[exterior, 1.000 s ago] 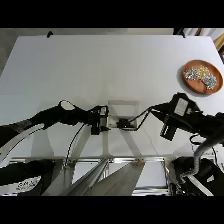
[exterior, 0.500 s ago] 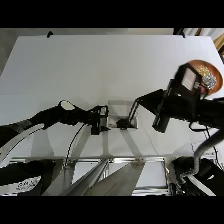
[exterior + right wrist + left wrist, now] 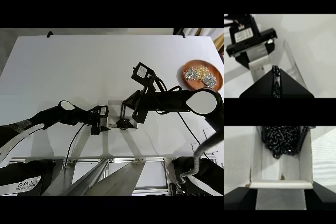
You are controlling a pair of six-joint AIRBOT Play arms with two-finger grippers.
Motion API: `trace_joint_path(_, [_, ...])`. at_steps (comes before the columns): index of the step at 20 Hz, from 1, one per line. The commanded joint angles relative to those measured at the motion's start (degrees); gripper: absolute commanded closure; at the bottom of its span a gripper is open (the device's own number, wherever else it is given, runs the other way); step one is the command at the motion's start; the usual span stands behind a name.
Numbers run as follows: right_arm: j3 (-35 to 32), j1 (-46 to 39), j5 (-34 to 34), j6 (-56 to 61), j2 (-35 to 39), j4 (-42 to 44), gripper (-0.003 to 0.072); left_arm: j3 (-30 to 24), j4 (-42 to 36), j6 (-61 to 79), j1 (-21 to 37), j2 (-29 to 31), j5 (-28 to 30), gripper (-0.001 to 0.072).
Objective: Fold the box and place the chain.
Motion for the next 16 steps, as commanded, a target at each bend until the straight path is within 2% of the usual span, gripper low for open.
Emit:
trace_joint_path(1, [0.1, 0.6, -5.4, 0.2, 2.8, 0.3, 0.0668, 0.0, 0.0, 0.0, 0.0, 0.0, 0.0, 0.0570])
trace_joint_path(7, [5.0, 0.5, -7.1, 0.2, 6.6, 0.3, 0.0668, 0.0, 0.0, 0.0, 0.0, 0.0, 0.0, 0.0570])
trace_joint_path(13, [5.1, 0.5, -6.6, 0.2, 6.7, 1.0, 0.0668, 0.0, 0.0, 0.0, 0.0, 0.0, 0.0, 0.0570])
trace_joint_path(16, [5.1, 0.5, -2.0, 0.5, 6.5, 0.4, 0.0668, 0.0, 0.0, 0.0, 0.0, 0.0, 0.0, 0.0570])
